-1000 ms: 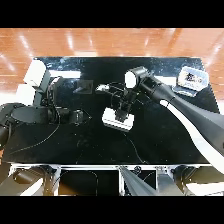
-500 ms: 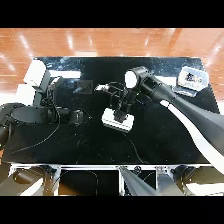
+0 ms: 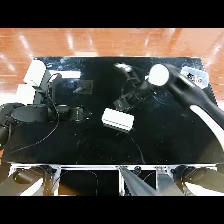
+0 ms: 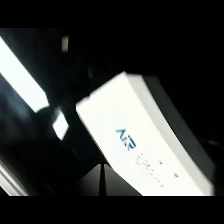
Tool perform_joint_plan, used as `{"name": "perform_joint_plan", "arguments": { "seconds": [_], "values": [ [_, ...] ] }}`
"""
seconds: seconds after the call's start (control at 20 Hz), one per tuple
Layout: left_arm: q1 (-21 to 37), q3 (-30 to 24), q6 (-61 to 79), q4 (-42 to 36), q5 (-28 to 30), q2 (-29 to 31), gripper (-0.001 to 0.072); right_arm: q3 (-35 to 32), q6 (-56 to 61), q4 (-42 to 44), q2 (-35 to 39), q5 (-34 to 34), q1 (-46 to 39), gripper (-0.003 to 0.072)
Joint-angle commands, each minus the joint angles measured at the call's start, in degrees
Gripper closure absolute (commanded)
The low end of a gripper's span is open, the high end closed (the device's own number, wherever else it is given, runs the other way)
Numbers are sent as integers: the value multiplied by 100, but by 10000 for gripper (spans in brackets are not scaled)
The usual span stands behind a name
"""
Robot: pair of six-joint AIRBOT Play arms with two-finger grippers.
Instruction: Fold the box and place the chain.
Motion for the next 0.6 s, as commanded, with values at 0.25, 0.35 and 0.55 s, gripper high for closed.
{"name": "perform_joint_plan", "arguments": {
  "seconds": [0.25, 0.35, 0.55],
  "values": [
    [581, 0, 225, 26, -636, -20, 75, -2933, 5202, 577, 1401, -4935, 1552, 650],
    [804, 0, 260, 24, -520, -28, 75, -2933, 5202, 570, 1110, -4942, 1578, 650],
    [868, -2, 310, 24, -170, -28, 75, -2935, 5200, 372, 992, -4690, 1320, 650]
  ]
}}
